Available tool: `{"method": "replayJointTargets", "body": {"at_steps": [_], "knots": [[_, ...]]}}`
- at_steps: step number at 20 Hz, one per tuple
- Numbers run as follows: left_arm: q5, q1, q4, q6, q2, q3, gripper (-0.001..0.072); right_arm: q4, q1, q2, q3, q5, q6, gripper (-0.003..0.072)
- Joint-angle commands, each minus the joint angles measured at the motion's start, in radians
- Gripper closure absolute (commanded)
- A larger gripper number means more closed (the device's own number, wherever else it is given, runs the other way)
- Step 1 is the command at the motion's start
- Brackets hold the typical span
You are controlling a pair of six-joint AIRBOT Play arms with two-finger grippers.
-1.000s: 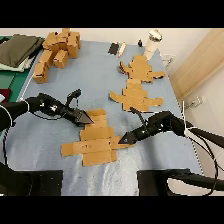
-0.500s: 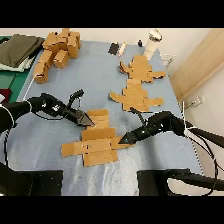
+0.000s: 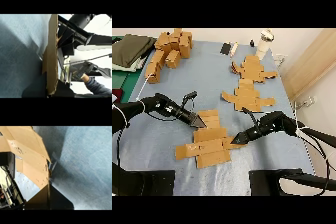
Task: Fold the box.
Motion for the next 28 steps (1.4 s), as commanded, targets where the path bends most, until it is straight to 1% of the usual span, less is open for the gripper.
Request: {"method": "replayJointTargets", "body": {"at_steps": [1,2,3,5,7,9,11,12,13,15,17,21,24,28], "knots": [[0.005,-0.001,0.009,0.013,0.000,0.005,0.0698,0.002,-0.001,0.000,0.000,0.011,0.008,0.0546],[0.005,-0.002,0.008,0.013,0.000,0.012,0.0698,-0.002,-0.002,0.001,0.002,0.021,0.042,0.0304],[0.005,-0.003,0.009,0.015,0.001,0.024,0.0698,-0.014,-0.003,0.000,0.014,0.021,0.078,0.0234],[0.023,-0.018,0.008,0.035,0.016,0.050,0.0698,-0.076,-0.003,0.002,0.076,-0.001,0.170,0.0234],[0.068,-0.048,0.010,0.068,0.055,0.060,0.0698,-0.180,-0.003,0.002,0.172,-0.045,0.283,0.0234],[0.097,-0.090,0.022,0.109,0.089,0.060,0.0698,-0.324,-0.003,0.003,0.296,-0.084,0.419,0.0234],[0.154,-0.132,0.032,0.157,0.106,0.060,0.0698,-0.496,-0.003,0.003,0.427,-0.086,0.557,0.0234],[0.179,-0.152,0.029,0.183,0.106,0.060,0.0698,-0.548,-0.003,0.003,0.482,-0.086,0.611,0.0237],[0.203,-0.173,0.028,0.202,0.106,0.060,0.0698,-0.562,-0.003,0.003,0.528,-0.087,0.663,0.0281],[0.245,-0.221,0.029,0.248,0.106,0.060,0.0698,-0.508,-0.001,0.003,0.570,-0.094,0.670,0.0675],[0.266,-0.258,0.029,0.301,0.113,0.060,0.0698,-0.441,0.000,0.002,0.563,-0.092,0.670,0.0681],[0.383,-0.306,0.034,0.399,0.172,0.038,0.0698,-0.440,0.049,0.003,0.521,-0.036,0.681,0.0681],[0.457,-0.311,0.031,0.480,0.250,-0.016,0.0698,-0.447,0.096,0.003,0.497,0.036,0.693,0.0681],[0.505,-0.311,-0.014,0.602,0.332,-0.130,0.0697,-0.550,0.130,0.018,0.496,0.137,0.779,0.0682]]}}
